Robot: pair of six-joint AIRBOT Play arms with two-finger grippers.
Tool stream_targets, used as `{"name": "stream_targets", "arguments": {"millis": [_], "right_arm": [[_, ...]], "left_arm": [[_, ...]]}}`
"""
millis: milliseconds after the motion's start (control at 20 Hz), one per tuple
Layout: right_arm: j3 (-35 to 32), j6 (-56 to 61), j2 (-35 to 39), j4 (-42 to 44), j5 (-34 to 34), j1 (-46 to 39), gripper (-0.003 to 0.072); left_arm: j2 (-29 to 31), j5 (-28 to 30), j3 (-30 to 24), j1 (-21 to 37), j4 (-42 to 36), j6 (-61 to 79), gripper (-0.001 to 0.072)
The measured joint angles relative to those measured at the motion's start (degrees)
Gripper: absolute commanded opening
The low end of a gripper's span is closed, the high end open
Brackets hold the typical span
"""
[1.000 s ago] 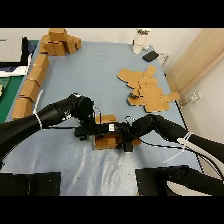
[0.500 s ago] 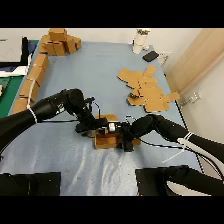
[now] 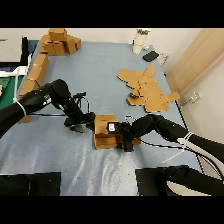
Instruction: Fold the box.
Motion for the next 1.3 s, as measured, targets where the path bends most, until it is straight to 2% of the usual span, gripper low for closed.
{"name": "stream_targets", "arguments": {"millis": [150,250,450,600,700,850,900,1050,1300], "right_arm": [[0.0,0.02,0.0,0.04,0.0,0.0,0.0496],[0.0,0.04,0.0,0.04,0.0,0.0,0.0496],[0.0,0.04,0.0,0.04,0.0,0.0,0.0496],[0.0,0.04,0.0,0.04,0.0,0.0,0.0496],[0.0,0.04,0.0,0.04,0.0,0.0,0.0496],[0.0,0.07,0.0,0.04,0.0,0.0,0.0496],[0.0,0.04,0.0,0.04,0.0,0.0,0.0496],[0.0,0.07,0.0,0.04,0.0,0.0,0.0496],[0.0,0.07,0.0,0.04,0.0,0.0,0.0496]], "left_arm": [[2.45,0.87,-1.49,3.04,0.2,9.77,0.0527],[5.31,4.87,-4.31,4.11,0.09,19.69,0.0528],[13.51,20.61,-15.13,2.34,-0.76,46.03,0.0531],[19.47,33.62,-24.7,-3.3,-3.1,64.06,0.0531],[22.03,38.88,-29.99,-7.82,-5.35,72.59,0.0531],[23.8,42.38,-34.97,-13.25,-9.73,80.94,0.0551],[24.06,42.66,-35.8,-14.23,-10.64,82.49,0.0696],[24.61,43.8,-37.24,-15.63,-12.37,85.29,0.0696],[24.85,46.64,-37.9,-14.84,-13.57,86.62,0.0696]]}}
